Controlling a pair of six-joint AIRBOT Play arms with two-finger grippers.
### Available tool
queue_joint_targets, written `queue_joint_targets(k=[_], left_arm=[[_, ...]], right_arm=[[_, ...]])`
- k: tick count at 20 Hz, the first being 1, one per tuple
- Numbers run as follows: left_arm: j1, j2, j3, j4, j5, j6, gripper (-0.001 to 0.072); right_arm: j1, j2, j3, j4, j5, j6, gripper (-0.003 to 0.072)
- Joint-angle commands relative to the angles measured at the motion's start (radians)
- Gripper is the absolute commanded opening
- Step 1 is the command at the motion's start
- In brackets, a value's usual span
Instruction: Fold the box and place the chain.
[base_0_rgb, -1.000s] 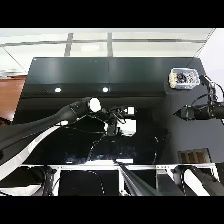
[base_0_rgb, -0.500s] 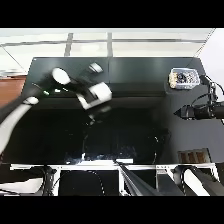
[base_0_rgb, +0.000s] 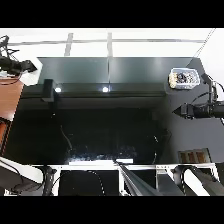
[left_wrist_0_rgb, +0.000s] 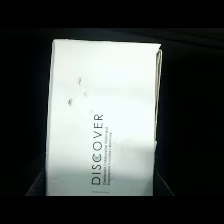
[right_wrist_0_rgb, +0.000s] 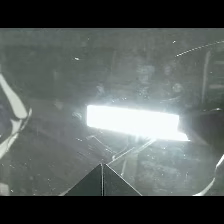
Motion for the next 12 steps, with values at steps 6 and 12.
queue_joint_targets(k=[6, 12], left_arm=[[-0.019, -0.265, 0.27, 0.158, -0.027, 0.033, 0.0346], [-0.087, -0.159, 0.3, 0.318, -0.009, -0.038, 0.0716]], right_arm=[[0.0, 0.001, 0.0, 0.038, -0.013, 0.108, 0.0015], [0.0, 0.001, 0.0, 0.053, 0.017, 0.107, 0.0016]])
